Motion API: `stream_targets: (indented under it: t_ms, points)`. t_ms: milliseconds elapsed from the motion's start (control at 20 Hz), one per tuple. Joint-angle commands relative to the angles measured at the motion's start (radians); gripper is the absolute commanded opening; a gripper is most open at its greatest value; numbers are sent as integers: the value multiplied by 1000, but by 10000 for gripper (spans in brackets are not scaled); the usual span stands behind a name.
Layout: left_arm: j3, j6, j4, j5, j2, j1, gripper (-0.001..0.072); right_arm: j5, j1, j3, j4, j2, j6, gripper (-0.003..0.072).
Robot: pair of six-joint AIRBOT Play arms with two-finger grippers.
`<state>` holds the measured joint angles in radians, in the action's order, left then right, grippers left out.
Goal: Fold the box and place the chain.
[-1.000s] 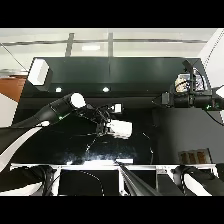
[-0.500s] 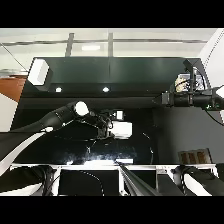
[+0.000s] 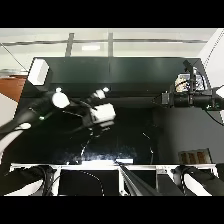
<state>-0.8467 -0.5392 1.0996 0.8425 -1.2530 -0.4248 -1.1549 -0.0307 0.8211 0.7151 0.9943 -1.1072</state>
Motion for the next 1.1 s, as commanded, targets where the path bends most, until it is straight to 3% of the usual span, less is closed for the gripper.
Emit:
stream_targets:
  t_ms: [0, 250, 400, 650, 900, 1050]
  points:
    - [0, -315, 224, 53, 77, 251, 392, -1, 0, 0, 0, -1, 0, 42]
    - [-3, -591, 305, -32, 59, 687, 392, -1, 0, 0, 0, -1, 0, 42]
    - [-68, -594, 301, -22, -22, 839, 395, -1, 0, 0, 0, -1, -1, 42]
    - [-219, -573, 249, -32, -185, 905, 395, -37, 0, 0, 0, -1, -5, 42]
    - [-238, -537, 204, -132, -252, 890, 395, -34, 0, 0, 0, -1, -15, 42]
    - [-238, -474, 155, -123, -253, 889, 395, -28, 0, 0, 0, -1, -15, 42]
